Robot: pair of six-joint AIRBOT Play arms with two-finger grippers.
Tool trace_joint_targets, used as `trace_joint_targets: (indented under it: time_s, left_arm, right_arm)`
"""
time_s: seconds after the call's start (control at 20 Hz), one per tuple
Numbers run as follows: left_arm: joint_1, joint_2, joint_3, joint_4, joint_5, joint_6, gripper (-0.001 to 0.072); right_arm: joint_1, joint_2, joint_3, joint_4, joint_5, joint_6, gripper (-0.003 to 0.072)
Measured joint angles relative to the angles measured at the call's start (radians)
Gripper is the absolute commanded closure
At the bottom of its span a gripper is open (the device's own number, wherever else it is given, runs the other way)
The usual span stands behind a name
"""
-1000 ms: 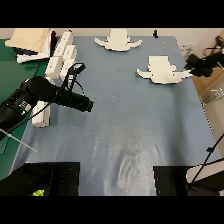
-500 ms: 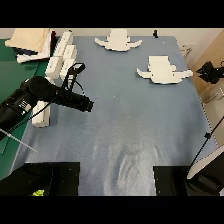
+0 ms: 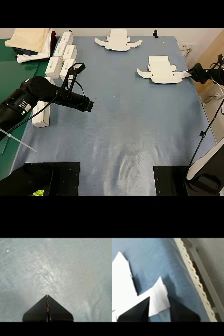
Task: Fold the box.
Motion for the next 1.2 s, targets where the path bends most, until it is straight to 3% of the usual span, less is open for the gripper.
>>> trace_joint_targets:
  time_s: [0.05, 0.15, 0.2, 0.5, 0.7, 0.95, 1.2]
  left_arm:
    - [0.0, 0.0, 0.0, 0.0, 0.0, 0.0, 0.0695]
    - [0.0, 0.0, 0.0, 0.0, 0.0, 0.0, 0.0695]
    - [0.0, 0.0, 0.0, 0.0, 0.0, 0.0, 0.0696]
    - [0.0, 0.0, 0.0, 0.0, 0.0, 0.0, 0.0696]
    - [0.0, 0.0, 0.0, 0.0, 0.0, 0.0, 0.0696]
    - [0.0, 0.0, 0.0, 0.0, 0.0, 0.0, 0.0696]
    - [0.0, 0.0, 0.0, 0.0, 0.0, 0.0, 0.0696]
  right_arm:
    - [0.0, -0.002, 0.005, 0.009, -0.002, -0.006, 0.0405]
    - [0.0, -0.003, 0.01, 0.028, 0.0, -0.012, 0.0631]
    - [0.0, -0.004, 0.011, 0.043, 0.01, -0.024, 0.0684]
    - [0.007, 0.013, 0.011, 0.18, 0.181, -0.098, 0.069]
    - [0.033, 0.103, -0.079, 0.187, 0.299, -0.074, 0.0691]
    - [0.09, 0.364, -0.37, 0.067, 0.346, -0.024, 0.0691]
    - [0.151, 0.811, -0.888, -0.021, 0.24, 0.015, 0.0691]
